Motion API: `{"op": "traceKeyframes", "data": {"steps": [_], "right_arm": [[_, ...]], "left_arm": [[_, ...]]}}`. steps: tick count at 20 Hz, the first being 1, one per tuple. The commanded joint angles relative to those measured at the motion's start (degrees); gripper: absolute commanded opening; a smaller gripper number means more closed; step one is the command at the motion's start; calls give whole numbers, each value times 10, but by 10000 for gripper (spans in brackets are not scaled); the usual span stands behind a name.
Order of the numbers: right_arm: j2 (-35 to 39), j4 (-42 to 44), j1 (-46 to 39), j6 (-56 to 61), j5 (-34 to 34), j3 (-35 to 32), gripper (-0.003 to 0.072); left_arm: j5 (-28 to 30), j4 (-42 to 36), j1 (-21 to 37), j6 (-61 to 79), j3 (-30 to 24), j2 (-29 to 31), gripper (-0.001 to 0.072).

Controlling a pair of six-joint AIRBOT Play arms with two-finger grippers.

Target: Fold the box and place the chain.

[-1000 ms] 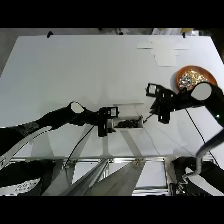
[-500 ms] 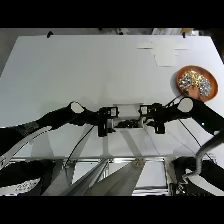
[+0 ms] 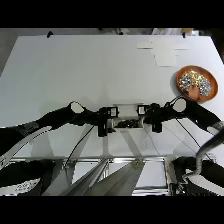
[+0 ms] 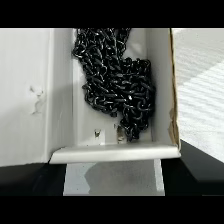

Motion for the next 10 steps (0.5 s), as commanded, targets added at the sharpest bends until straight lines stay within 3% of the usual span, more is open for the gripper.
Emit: {"op": "traceKeyframes", "data": {"steps": [1, 5, 10], "right_arm": [[-5, 5, 1, 0, -5, 0, 38], [4, -7, 1, 2, 13, 0, 18], [117, -56, 1, 37, 62, 3, 18]], "left_arm": [[0, 0, 0, 0, 0, 0, 209], [0, 0, 0, 0, 0, 0, 209], [0, 0, 0, 0, 0, 0, 209]]}}
